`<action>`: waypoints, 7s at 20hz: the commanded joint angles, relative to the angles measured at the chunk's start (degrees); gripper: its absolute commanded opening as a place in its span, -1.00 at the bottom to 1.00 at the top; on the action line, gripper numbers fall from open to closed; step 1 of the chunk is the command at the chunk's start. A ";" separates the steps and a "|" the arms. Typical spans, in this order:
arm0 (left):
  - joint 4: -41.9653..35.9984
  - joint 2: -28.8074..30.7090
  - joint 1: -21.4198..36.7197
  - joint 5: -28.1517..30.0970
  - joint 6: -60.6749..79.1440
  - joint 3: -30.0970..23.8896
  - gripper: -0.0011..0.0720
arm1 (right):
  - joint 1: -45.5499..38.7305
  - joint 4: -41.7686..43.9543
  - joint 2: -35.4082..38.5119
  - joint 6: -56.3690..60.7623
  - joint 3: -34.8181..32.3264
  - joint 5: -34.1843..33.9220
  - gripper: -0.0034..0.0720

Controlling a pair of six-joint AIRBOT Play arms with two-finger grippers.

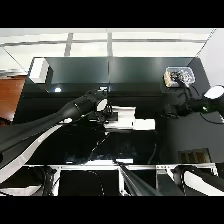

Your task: Fold the box and place the chain.

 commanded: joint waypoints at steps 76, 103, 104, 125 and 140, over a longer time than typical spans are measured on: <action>0.11 0.00 0.07 -0.02 0.04 0.07 -0.89 | 50.42 -32.61 -13.49 64.76 15.28 -4.42 -0.15; 0.31 0.00 0.07 -0.04 0.04 0.07 -0.89 | 38.66 -33.20 3.67 47.98 23.50 9.25 0.20; 0.33 0.00 0.07 -0.04 0.04 0.07 -0.89 | 36.02 -36.59 5.62 47.01 23.47 8.17 0.20; 0.31 0.00 0.04 -0.04 0.04 0.07 -0.90 | 1.68 -34.05 -39.91 44.11 56.19 -8.55 0.71; 0.31 0.00 0.04 -0.02 0.02 0.07 -0.90 | 1.64 -34.03 -34.36 30.91 59.04 -5.92 -0.87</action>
